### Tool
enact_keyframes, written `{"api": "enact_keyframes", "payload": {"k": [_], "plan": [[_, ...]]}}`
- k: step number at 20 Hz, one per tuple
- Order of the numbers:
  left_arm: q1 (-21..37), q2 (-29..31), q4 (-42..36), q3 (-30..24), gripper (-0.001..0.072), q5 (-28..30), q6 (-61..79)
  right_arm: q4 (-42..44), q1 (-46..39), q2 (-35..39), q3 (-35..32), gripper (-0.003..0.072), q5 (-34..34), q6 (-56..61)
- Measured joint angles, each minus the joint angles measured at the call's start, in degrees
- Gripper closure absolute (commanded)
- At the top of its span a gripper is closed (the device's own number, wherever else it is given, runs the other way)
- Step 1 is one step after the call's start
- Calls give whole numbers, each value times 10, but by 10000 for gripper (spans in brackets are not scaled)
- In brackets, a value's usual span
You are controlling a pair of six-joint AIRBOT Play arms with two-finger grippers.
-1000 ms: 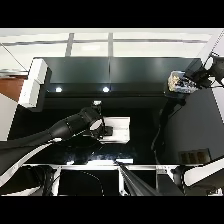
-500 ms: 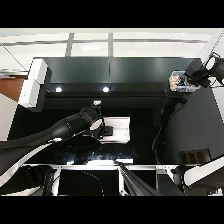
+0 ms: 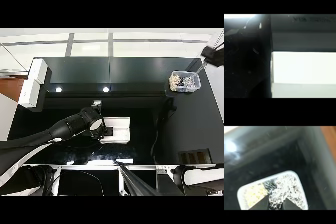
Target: Fold the box and place the chain.
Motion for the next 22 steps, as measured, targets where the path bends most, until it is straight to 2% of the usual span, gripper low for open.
{"api": "enact_keyframes", "payload": {"k": [13, 17, 22], "plan": [[0, 0, 0, 0, 677, 0, 0, 155, 5, 299, 11, 645, 67, -119], [0, 0, 0, 0, 676, 0, 0, 185, 47, 360, 3, 644, 148, -135], [0, 0, 0, 0, 677, 0, 0, 201, 143, 405, -55, 644, 241, -153]]}}
